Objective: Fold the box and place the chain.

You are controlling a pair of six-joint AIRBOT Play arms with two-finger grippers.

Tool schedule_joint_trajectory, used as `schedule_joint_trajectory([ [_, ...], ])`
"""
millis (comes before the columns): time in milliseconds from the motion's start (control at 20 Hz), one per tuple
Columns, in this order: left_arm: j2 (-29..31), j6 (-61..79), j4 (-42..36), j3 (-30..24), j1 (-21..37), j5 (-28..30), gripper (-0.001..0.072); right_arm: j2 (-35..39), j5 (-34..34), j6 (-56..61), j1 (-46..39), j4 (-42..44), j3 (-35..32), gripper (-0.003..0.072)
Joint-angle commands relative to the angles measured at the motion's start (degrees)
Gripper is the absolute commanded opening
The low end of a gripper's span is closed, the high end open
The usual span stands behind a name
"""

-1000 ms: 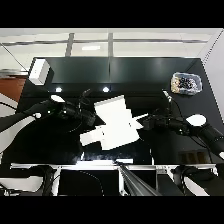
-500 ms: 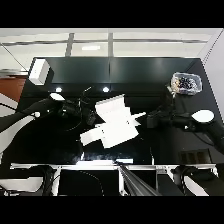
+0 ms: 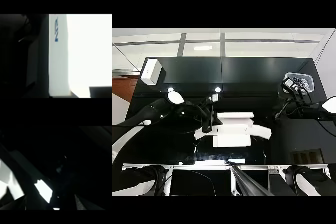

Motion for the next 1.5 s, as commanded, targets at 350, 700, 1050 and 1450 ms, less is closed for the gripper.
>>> schedule_joint_trajectory([
  [350,-3.8,3.5,4.72,-2.67,-1.33,6.75,0.0027,-0.09,-1.31,-8.35,8.13,-1.68,-1.81,0.0707],
  [700,-3.8,1.49,8.87,-2.62,-1.4,6.71,0.0027,-0.09,-5.03,-9.27,14.43,-1.64,-8.46,0.0707],
  [1050,-3.91,1.51,8.87,-2.64,-1.4,6.93,0.0028,-0.11,-8.04,-19.69,22.49,1.05,-12.96,0.0707],
  [1450,-3.93,1.51,8.87,-2.64,-1.4,6.91,0.0027,-5.86,-12.52,-26.16,30.75,6.21,-13.29,0.0707],
])
